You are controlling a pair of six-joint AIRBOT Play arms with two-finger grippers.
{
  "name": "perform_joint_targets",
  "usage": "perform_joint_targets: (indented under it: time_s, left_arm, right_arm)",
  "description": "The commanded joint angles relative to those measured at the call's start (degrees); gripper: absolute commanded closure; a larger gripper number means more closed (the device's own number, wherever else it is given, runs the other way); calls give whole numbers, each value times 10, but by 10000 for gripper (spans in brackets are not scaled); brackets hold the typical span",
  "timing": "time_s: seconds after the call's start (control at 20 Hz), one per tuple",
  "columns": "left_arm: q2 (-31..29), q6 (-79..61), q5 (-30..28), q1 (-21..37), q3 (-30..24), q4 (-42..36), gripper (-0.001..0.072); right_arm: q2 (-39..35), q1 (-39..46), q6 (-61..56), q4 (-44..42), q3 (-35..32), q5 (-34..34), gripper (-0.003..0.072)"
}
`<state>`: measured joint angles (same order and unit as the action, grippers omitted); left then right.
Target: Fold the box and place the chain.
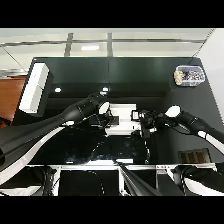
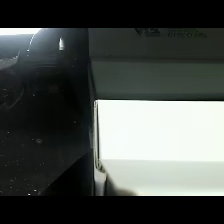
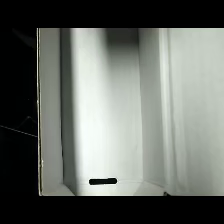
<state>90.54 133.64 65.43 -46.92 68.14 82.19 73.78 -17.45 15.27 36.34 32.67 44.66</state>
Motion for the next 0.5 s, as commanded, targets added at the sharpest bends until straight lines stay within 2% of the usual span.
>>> perform_joint_targets:
  time_s: [0.0,0.05,0.3,0.45]
  left_arm:
    - [0,-2,-3,0,0,3,684]
    - [0,-5,-4,1,0,3,684]
    - [0,-9,-4,0,0,16,684]
    - [0,-15,-4,0,0,18,684]
  right_arm:
    - [-2,0,-12,-1,0,1,10]
    - [-8,0,-26,4,0,1,-34]
    - [-81,12,-56,74,0,31,-34]
    - [-95,13,-56,85,0,38,-34]
